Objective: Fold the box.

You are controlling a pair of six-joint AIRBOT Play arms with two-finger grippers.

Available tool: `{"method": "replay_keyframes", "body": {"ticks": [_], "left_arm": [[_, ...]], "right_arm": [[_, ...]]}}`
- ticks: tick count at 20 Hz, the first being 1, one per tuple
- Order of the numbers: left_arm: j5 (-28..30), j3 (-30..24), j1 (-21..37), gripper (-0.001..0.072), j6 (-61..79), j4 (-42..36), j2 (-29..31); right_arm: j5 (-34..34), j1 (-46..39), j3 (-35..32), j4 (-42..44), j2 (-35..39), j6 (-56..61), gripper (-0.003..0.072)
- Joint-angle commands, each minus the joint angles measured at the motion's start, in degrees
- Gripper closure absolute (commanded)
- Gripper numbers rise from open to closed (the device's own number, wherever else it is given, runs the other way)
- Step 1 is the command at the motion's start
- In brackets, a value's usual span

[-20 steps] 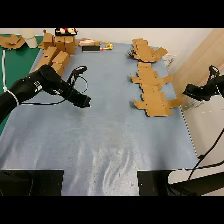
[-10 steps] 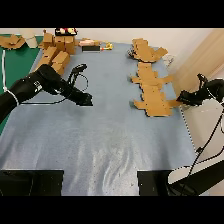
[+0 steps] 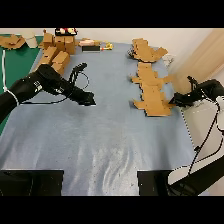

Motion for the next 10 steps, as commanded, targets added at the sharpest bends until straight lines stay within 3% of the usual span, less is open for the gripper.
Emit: {"method": "replay_keyframes", "body": {"ticks": [1,2,3,4,6,8,10], "left_arm": [[-0.48,0.00,-0.02,0.0696,-0.02,-0.72,-0.02],[-0.59,0.00,0.00,0.0696,-0.02,-0.72,-0.02],[-0.48,0.00,0.04,0.0696,-0.04,-0.70,-0.02],[-0.46,0.00,0.20,0.0692,-0.11,-0.68,-0.02],[-0.46,-0.02,1.11,0.0203,-3.02,-0.66,-0.02],[-0.96,-0.02,2.10,0.0321,-3.39,-0.31,-0.02],[-1.79,-0.31,2.60,0.0320,-3.39,0.76,-0.02]], "right_arm": [[-0.90,2.32,0.00,0.59,-0.35,-1.44,0.0481],[-1.31,2.71,0.00,0.59,-0.33,-1.88,0.0612],[-1.95,3.04,0.00,0.87,-0.22,-2.34,0.0684],[-2.64,3.34,0.00,1.46,0.07,-2.58,0.0685],[-5.22,4.04,-0.02,3.10,1.49,-3.13,0.0686],[-8.31,4.76,-0.96,6.99,3.17,-1.31,0.0687],[-7.72,6.21,-7.06,13.60,6.80,-0.09,0.0688]]}}
